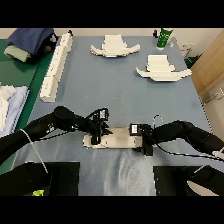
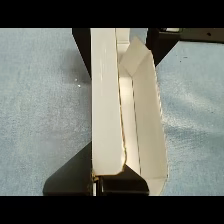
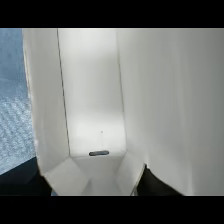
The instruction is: Fold the box.
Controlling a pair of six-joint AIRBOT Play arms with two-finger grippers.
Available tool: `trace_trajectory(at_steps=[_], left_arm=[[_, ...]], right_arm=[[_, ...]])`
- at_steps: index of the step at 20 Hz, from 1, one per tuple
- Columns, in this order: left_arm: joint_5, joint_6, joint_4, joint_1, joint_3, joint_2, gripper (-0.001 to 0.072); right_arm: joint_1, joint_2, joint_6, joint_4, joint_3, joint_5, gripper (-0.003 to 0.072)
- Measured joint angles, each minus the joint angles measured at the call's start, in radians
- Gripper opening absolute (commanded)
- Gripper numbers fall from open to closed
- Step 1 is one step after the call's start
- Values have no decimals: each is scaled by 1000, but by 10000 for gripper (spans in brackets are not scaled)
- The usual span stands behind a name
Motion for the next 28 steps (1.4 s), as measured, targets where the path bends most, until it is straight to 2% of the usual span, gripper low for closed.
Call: trace_trajectory(at_steps=[10, 12, 28], left_arm=[[-3, 0, 0, 0, 0, 0, 14], [-3, 0, 1, 0, 0, 0, 15], [-3, 0, 2, 0, 0, 0, 14]], right_arm=[[-18, 16, 23, 16, -6, 0, 682], [-18, 13, 22, 21, -12, 3, 635], [-5, 11, -43, 51, -14, 14, 634]])
